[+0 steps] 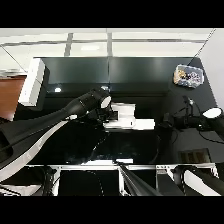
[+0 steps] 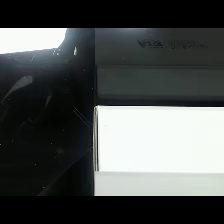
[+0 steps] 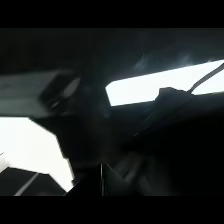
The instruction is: Fold the box and place the chain.
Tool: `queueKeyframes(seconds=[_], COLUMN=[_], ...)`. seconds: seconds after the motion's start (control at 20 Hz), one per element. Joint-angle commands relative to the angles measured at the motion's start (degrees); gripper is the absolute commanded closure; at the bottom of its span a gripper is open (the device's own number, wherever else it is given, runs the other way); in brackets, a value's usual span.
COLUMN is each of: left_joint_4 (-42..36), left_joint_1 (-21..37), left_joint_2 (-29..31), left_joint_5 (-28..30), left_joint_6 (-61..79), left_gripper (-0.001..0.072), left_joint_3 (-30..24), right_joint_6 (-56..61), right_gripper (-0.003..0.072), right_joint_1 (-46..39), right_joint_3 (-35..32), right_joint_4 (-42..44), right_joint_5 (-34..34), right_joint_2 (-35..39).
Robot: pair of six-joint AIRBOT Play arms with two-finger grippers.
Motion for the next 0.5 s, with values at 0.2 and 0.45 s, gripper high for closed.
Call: queueKeyframes(seconds=[0.2,0.45], left_joint_4=[0.17,0.17], left_joint_1=[-0.02,-0.02], left_joint_2=[0.02,0.02], left_joint_5=[0.02,0.00], left_joint_6=[0.04,0.04], left_gripper=[0.0680,0.0680], left_joint_3=[0.04,0.04], right_joint_6=[-19.54,-24.30], right_gripper=[0.0667,0.0665], right_joint_1=[7.30,7.72], right_joint_3=[-0.37,0.85], right_joint_4=[18.38,21.62], right_joint_5=[5.49,6.36], right_joint_2=[-11.02,-11.02])
